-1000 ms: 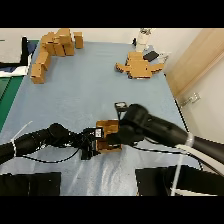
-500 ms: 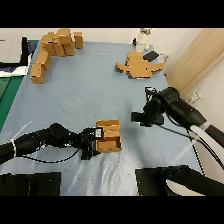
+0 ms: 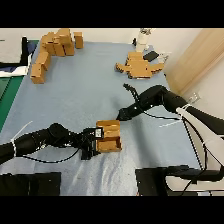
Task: Fold the box.
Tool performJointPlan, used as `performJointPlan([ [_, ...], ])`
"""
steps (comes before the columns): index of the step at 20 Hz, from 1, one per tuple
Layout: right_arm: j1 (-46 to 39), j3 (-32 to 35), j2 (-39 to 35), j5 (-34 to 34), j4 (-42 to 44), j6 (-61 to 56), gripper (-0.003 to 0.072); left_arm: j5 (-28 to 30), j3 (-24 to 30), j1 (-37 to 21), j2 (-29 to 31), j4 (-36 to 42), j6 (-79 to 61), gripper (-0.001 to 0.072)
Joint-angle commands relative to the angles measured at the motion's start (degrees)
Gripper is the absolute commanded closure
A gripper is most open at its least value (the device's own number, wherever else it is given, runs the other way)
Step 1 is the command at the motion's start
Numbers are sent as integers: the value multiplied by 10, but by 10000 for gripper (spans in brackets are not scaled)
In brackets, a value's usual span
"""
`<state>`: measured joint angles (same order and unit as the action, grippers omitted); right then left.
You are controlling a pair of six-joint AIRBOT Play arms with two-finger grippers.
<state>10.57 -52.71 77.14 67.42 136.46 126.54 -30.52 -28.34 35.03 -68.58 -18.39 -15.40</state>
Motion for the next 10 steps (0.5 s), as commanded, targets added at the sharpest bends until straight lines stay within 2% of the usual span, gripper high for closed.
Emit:
performJointPlan([
  [1,23,-20,-3,72,62,126,682,0,-1,0,0,0,0,211],
  [3,45,-17,-4,116,61,125,682,0,-1,0,0,0,0,212],
  [6,80,-7,-4,115,60,125,682,0,-1,0,0,0,0,212],
  [8,99,-7,-7,104,55,125,681,0,-1,0,0,0,0,212],
  [10,123,-2,-31,61,31,126,682,0,-1,0,0,0,0,211],
])
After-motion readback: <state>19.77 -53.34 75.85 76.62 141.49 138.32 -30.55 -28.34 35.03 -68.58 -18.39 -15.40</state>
